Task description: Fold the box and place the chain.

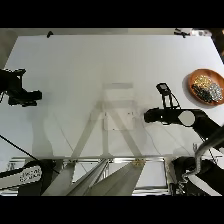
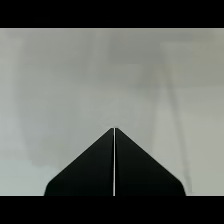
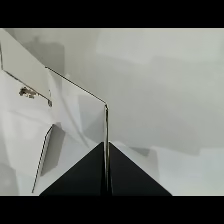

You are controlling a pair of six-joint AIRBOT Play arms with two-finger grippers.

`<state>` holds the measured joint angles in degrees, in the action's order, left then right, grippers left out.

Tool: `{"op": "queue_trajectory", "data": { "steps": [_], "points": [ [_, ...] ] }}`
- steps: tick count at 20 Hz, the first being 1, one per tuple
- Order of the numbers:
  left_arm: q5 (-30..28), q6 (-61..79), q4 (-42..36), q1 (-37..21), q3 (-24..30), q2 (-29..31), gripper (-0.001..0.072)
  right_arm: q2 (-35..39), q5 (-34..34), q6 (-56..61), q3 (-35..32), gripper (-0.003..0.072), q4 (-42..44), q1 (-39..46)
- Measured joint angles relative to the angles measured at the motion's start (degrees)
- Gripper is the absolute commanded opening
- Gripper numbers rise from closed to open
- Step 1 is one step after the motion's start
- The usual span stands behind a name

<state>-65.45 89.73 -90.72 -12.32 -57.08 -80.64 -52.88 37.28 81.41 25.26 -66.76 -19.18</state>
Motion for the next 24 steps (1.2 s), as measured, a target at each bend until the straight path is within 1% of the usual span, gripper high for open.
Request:
{"op": "queue_trajectory", "data": {
  "steps": [2,3,4,5,6,8,11,13,16,17,19,24],
  "points": [
    [0.7,5.3,-6.0,0.9,0.0,0.0,0.0021,0.7,2.7,2.0,0.0,0.0002,-2.6,-0.1],
    [0.7,8.4,-9.0,1.6,0.0,0.0,0.0068,1.0,3.7,2.8,0.0,0.0002,-3.5,-0.2],
    [0.6,11.5,-12.0,2.7,0.0,0.0,0.0198,1.2,4.5,3.3,0.0,0.0002,-4.2,-0.2],
    [0.0,14.2,-14.4,4.1,0.0,0.0,0.0374,1.3,5.1,3.8,0.0,0.0002,-4.6,-0.2],
    [-0.7,16.5,-16.0,5.8,0.0,0.0,0.0447,1.4,5.6,4.2,0.0,0.0002,-5.0,-0.2],
    [-1.7,21.9,-18.8,10.2,0.0,0.0,0.0447,1.5,6.1,4.4,0.0,0.0002,-5.4,-0.2],
    [-3.3,32.7,-23.3,18.6,0.0,0.0,0.0445,1.6,6.7,4.8,0.0,0.0002,-5.4,-0.2],
    [-2.6,38.9,-26.4,24.0,0.0,0.0,0.0445,1.6,6.9,5.0,0.0,0.0002,-4.9,-0.2],
    [0.1,45.2,-30.6,30.2,0.0,0.0,0.0446,1.6,7.0,5.0,0.0,0.0002,-4.3,-0.2],
    [0.9,46.9,-32.0,31.5,0.0,0.0,0.0448,1.6,7.0,5.0,0.0,0.0002,-4.1,-0.2],
    [1.8,49.5,-35.3,33.0,0.0,0.0,0.0481,1.6,7.1,5.2,0.0,0.0002,-3.9,-0.2],
    [1.7,53.7,-42.6,34.0,0.0,0.0,0.0481,1.6,7.1,5.2,0.0,0.0002,-3.6,-0.2]
  ]
}}
